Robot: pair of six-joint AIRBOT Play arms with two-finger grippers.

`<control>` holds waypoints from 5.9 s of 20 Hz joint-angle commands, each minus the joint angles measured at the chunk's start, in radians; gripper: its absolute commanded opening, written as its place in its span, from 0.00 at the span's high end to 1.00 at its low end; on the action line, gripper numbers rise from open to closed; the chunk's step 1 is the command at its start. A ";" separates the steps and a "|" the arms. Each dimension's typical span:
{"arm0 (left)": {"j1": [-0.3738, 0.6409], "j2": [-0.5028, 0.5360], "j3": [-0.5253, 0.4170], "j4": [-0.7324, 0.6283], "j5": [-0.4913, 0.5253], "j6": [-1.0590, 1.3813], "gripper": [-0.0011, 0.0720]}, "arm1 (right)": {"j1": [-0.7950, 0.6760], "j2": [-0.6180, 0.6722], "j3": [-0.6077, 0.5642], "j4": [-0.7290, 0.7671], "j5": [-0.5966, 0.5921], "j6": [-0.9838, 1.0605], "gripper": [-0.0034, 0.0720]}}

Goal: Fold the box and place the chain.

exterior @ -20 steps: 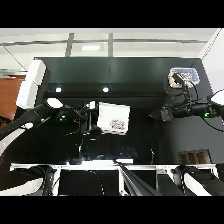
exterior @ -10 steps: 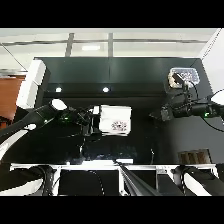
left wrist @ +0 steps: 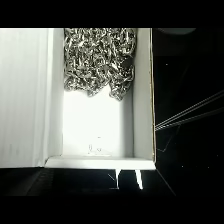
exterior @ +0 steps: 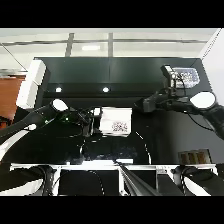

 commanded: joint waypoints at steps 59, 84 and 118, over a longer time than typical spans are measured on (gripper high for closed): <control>-0.001 0.000 0.001 0.004 0.019 0.000 0.40 | 0.297 -0.131 0.043 -0.190 0.102 -0.423 0.56; -0.001 0.000 0.001 0.003 0.018 -0.001 0.40 | 0.297 -0.134 0.042 -0.217 0.140 -0.402 0.52; -0.002 0.000 0.001 0.003 0.018 -0.001 0.40 | 0.229 -0.194 -0.089 0.272 0.121 0.166 0.94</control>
